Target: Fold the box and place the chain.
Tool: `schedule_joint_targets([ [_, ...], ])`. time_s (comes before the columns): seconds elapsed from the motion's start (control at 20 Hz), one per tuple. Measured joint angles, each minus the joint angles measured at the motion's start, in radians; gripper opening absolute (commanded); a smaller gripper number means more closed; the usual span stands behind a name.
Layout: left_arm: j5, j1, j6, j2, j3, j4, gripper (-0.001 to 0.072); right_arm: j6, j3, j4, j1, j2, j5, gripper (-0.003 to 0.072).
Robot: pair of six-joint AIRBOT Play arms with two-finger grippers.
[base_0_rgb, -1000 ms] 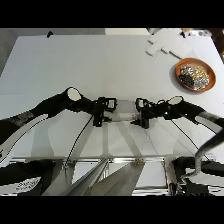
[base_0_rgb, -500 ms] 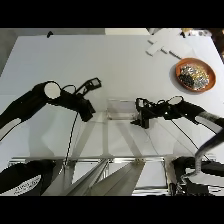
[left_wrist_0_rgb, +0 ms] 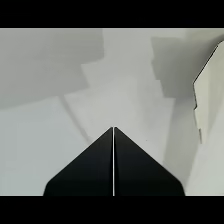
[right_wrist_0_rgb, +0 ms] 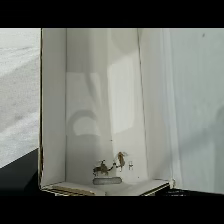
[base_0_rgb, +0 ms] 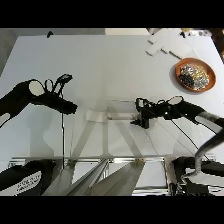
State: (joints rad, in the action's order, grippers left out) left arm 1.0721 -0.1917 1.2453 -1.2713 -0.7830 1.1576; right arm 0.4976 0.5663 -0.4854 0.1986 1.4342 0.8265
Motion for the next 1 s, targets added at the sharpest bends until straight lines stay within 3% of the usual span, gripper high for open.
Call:
schedule_joint_targets([
  [0.3, -0.031, -0.063, -0.084, -0.129, 0.006, -0.227, 0.0003, 0.0, 0.0, 0.0, 0.0, 0.0, 0.0, 0.0527],
  [0.8, -0.074, -0.145, -0.203, -0.159, 0.007, -0.46, 0.0014, 0.0, 0.0, 0.0, 0.0, 0.0, 0.0, 0.0527],
  [1.0, -0.08, -0.192, -0.251, -0.136, 0.006, -0.51, 0.0114, 0.0, 0.0, 0.0, 0.0, 0.0, 0.0, 0.0527],
])
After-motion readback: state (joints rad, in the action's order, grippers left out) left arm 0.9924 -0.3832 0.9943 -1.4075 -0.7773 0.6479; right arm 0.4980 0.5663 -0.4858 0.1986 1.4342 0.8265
